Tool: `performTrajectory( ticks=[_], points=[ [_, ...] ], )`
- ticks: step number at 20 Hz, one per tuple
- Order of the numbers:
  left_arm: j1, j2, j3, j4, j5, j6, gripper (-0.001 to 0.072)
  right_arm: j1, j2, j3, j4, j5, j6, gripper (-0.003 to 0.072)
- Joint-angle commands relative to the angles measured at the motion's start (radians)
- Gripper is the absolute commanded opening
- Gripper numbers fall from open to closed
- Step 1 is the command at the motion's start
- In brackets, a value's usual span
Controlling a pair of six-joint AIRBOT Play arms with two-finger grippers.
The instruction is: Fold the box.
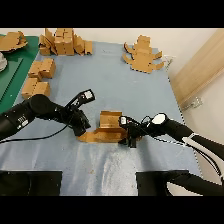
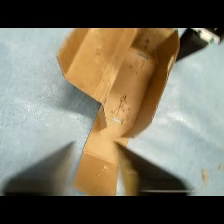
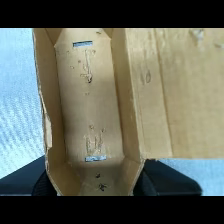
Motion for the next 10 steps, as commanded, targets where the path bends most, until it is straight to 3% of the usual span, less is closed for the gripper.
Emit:
performTrajectory(
  ticks=[1, 7, 10],
  points=[
    [-0.021, 0.034, -0.047, 0.026, 0.000, 0.147, 0.0683, 0.001, 0.000, 0.000, 0.000, 0.000, 0.000, 0.0566],
    [-0.068, -0.095, -0.046, 0.029, 0.002, 0.242, 0.0683, 0.001, 0.000, 0.000, 0.000, 0.000, 0.000, 0.0566],
    [-0.123, -0.149, -0.045, 0.029, 0.066, 0.286, 0.0684, 0.001, 0.000, 0.000, 0.000, 0.000, 0.000, 0.0566]
  ],
)
